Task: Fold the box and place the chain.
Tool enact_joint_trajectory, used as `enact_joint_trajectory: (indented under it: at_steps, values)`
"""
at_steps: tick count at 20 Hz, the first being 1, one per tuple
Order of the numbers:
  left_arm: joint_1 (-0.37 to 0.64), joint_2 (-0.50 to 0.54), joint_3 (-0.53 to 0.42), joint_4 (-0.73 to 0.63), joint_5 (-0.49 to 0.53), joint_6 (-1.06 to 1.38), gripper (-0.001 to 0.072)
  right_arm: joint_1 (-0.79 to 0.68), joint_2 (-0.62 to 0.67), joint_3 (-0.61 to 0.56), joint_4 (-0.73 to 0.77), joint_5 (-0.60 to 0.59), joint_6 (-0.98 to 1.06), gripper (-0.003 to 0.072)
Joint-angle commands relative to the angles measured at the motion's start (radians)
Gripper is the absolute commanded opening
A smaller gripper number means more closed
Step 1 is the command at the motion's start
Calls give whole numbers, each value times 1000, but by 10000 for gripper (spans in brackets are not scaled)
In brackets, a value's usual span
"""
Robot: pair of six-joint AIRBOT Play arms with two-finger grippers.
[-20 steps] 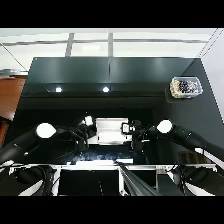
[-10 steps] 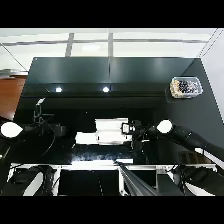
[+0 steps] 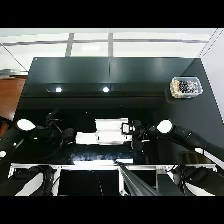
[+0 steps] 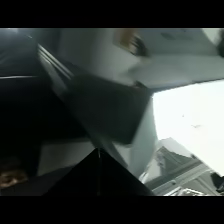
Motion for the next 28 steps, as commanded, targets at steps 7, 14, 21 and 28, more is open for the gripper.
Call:
enact_joint_trajectory:
  at_steps: [7,14,21,28]
  values:
    - [-110,-54,69,-140,-19,152,710,1,-1,0,1,0,0,535]
    - [-216,-49,162,-151,-45,142,711,0,-1,0,1,0,1,535]
    - [-348,-49,202,-98,-18,-17,683,0,-1,0,1,-1,2,535]
    - [-472,-49,203,-53,111,-184,599,0,-1,0,1,-3,3,535]
